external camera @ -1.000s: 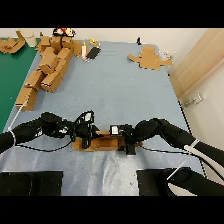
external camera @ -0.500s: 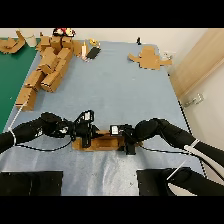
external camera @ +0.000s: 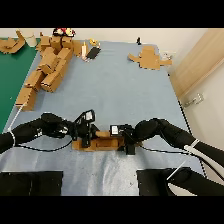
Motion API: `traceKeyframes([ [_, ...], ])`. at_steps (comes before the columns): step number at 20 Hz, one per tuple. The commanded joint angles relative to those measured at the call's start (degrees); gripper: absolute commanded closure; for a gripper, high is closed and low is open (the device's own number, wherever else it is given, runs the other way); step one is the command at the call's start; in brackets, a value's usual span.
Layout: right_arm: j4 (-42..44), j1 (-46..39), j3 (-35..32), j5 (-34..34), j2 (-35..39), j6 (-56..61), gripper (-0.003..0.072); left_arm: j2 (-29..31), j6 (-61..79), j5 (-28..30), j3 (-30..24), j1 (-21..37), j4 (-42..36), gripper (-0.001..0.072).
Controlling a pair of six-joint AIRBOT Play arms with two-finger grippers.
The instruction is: Fold the box.
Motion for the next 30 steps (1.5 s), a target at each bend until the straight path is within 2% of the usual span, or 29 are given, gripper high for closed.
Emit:
traceKeyframes([
  [1, -0.20, 0.04, 0.00, 0.07, -0.02, 0.02, 0.0153, 2.25, -6.01, 1.42, 0.13, 0.11, -0.39, 0.0335],
  [5, -0.20, 0.04, 0.00, 0.04, -0.02, 0.02, 0.0152, 5.49, -12.24, 2.40, 0.13, 0.11, 4.11, 0.0334],
  [7, -0.24, 0.02, 0.00, 0.11, -0.02, 0.02, 0.0073, 7.69, -15.12, 2.60, 0.13, 0.11, 6.93, 0.0333],
  [14, -0.24, 0.02, 0.00, 0.07, -0.02, 0.04, 0.0073, 15.17, -29.57, 5.40, 0.13, 0.11, 16.85, 0.0334],
  [25, -0.17, 0.02, 0.00, 0.46, 0.09, 0.48, 0.0073, 15.37, -34.07, 5.22, 0.11, 0.09, 17.31, 0.0335],
  [26, -0.20, 0.02, 0.00, 0.46, 0.07, 0.46, 0.0087, 15.37, -34.07, 5.22, 0.11, 0.09, 17.33, 0.0336],
  [27, -0.22, 0.02, 0.00, 0.46, 0.04, 0.46, 0.0153, 15.37, -34.07, 5.20, 0.11, 0.09, 17.33, 0.0335],
  [30, -0.22, 0.02, 0.00, 0.46, 0.04, 0.44, 0.0155, 15.45, -34.10, 4.74, 0.11, 0.09, 17.31, 0.0335],
])
